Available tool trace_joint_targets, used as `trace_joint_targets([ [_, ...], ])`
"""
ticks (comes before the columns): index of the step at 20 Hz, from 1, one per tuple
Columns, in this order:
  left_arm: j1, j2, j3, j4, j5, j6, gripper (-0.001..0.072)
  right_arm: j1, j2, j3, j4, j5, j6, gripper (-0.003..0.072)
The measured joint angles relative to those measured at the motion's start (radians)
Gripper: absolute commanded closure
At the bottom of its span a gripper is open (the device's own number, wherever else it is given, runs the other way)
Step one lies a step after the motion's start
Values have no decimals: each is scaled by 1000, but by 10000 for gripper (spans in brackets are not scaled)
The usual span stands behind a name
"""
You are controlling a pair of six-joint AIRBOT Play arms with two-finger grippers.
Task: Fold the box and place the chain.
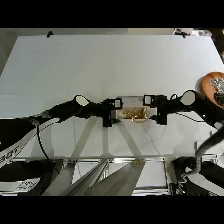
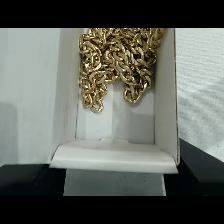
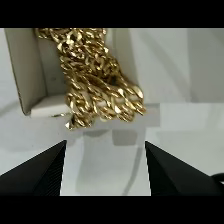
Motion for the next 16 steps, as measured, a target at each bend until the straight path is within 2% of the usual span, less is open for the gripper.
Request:
trace_joint_targets([
  [4,0,0,0,0,0,0,212,0,-19,-7,79,-15,-62,137],
  [8,0,0,0,0,0,0,212,0,-26,-16,132,-33,-107,175],
  [10,0,0,0,0,0,0,212,0,-27,-27,149,-52,-118,262],
  [12,0,0,0,0,0,0,212,0,-27,-37,157,-64,-122,294],
  [14,0,0,0,0,0,0,212,0,-27,-42,163,-71,-126,454],
  [16,0,0,0,0,0,0,212,0,-28,-45,167,-76,-127,569],
])
